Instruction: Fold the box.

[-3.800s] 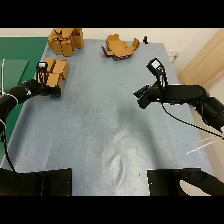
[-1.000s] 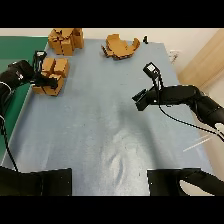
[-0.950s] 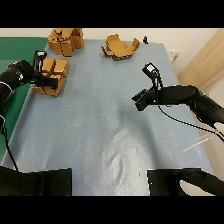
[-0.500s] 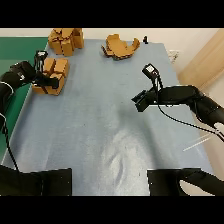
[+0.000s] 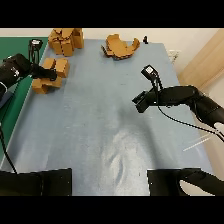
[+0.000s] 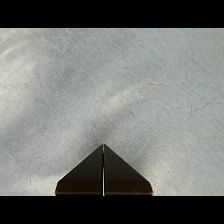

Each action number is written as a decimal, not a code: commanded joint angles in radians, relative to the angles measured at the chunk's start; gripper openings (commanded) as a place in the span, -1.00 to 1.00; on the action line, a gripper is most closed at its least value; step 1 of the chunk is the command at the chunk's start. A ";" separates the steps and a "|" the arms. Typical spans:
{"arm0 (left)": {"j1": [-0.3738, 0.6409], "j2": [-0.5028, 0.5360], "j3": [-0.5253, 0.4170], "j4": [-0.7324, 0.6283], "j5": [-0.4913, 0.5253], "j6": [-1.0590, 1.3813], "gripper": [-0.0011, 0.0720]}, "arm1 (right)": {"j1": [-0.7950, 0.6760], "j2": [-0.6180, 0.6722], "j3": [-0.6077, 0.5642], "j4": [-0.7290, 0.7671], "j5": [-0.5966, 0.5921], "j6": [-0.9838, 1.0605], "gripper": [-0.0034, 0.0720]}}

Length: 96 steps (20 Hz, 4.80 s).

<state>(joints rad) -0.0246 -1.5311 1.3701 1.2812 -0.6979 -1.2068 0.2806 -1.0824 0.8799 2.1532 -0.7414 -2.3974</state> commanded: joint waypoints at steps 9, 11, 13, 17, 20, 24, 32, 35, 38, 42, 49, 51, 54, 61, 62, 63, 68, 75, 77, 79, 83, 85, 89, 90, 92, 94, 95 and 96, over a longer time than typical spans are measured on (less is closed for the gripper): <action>-0.038 0.016 0.127 -0.003 0.024 -0.023 0.90 | -0.001 -0.001 0.000 -0.010 -0.004 0.000 -0.90; -0.034 -0.018 0.040 -0.002 -0.039 -0.051 0.90 | -0.001 -0.001 0.000 -0.010 -0.006 0.000 -0.90; -0.034 -0.037 -0.055 0.003 -0.045 -0.051 0.90 | -0.001 -0.001 0.000 -0.011 -0.011 0.000 -0.90; -0.031 -0.040 -0.142 0.005 0.029 -0.051 0.90 | -0.001 -0.001 0.000 -0.011 -0.017 0.000 -0.90; -0.031 -0.039 -0.141 0.005 -0.044 -0.051 0.90 | -0.001 -0.001 0.000 -0.011 -0.017 0.000 -0.90; -0.030 -0.006 -0.095 0.017 0.064 -0.050 0.90 | -0.001 -0.001 0.000 -0.012 -0.017 0.000 -0.90; -0.032 0.017 -0.035 0.023 0.183 -0.023 -0.37 | -0.001 -0.016 0.000 -0.019 -0.016 0.000 -0.90; -0.032 -0.008 -0.043 0.024 0.178 -0.013 -0.93 | -0.001 -0.017 0.000 -0.019 -0.016 0.000 -0.90; -0.032 -0.077 -0.047 0.016 0.143 -0.013 -0.93 | -0.001 -0.020 0.000 -0.019 -0.017 0.000 -0.90; -0.032 -0.123 -0.047 -0.011 0.151 -0.014 -0.93 | -0.001 -0.022 0.000 -0.019 -0.017 0.000 -0.90; -0.031 -0.145 -0.128 -0.010 0.278 -0.016 -0.94 | -0.001 -0.022 0.000 -0.020 -0.017 0.000 -0.90; -0.032 -0.155 -0.145 -0.010 0.294 -0.013 -0.93 | -0.001 -0.022 0.000 -0.020 -0.017 0.000 -0.90; -0.032 -0.164 -0.149 -0.010 0.285 -0.013 -0.92 | -0.001 -0.022 0.000 -0.020 -0.017 0.000 -0.90; -0.032 -0.162 -0.149 -0.006 0.270 -0.014 0.90 | -0.001 -0.022 0.000 -0.019 -0.019 0.000 -0.90; -0.032 -0.161 -0.148 -0.007 0.269 -0.013 0.90 | -0.001 -0.022 0.000 -0.019 -0.019 0.000 -0.90; -0.032 -0.161 -0.149 -0.006 0.268 -0.013 0.90 | -0.001 -0.022 0.000 -0.019 -0.019 0.000 -0.90; -0.031 -0.129 -0.148 -0.006 0.272 -0.012 0.90 | -0.001 -0.022 0.000 -0.019 -0.019 0.000 -0.90; -0.031 -0.088 -0.148 -0.002 0.283 -0.012 0.90 | -0.001 -0.022 0.000 -0.019 -0.020 0.000 -0.90; -0.032 -0.084 -0.148 -0.003 0.284 -0.013 0.90 | -0.001 -0.022 0.000 -0.019 -0.020 0.000 -0.90; -0.032 -0.067 -0.148 -0.003 0.291 -0.013 0.90 | -0.001 -0.022 0.000 -0.019 -0.024 0.000 -0.90; -0.032 0.054 -0.141 -0.004 0.188 -0.013 0.90 | -0.001 -0.021 0.000 -0.018 -0.034 0.000 -0.90; -0.032 0.144 -0.142 -0.020 0.023 -0.011 0.90 | 0.000 -0.022 0.000 -0.017 -0.054 0.000 -0.90; -0.032 0.315 -0.227 -0.450 -0.258 0.432 0.90 | 0.000 -0.021 0.000 -0.018 -0.063 0.000 -0.90; -0.032 0.358 -0.275 -0.633 -0.339 0.631 0.90 | 0.000 -0.021 0.000 -0.018 -0.068 0.000 -0.90; -0.032 0.419 -0.359 -0.883 -0.481 0.846 0.90 | 0.000 -0.021 0.000 -0.019 -0.068 0.000 -0.90; -0.032 0.454 -0.410 -0.907 -0.534 0.823 0.90 | 0.000 -0.021 0.000 -0.019 -0.068 0.000 -0.90; -0.032 0.465 -0.431 -0.885 -0.549 0.792 0.90 | 0.000 -0.021 0.000 -0.019 -0.069 0.000 -0.90; -0.032 0.467 -0.446 -0.871 -0.567 0.777 0.90 | 0.000 -0.021 0.000 -0.019 -0.068 0.000 -0.90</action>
<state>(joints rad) -0.0566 -1.1095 0.9882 0.5266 -1.1381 -0.5098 0.2802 -1.1034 0.8799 2.1349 -0.8082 -2.3974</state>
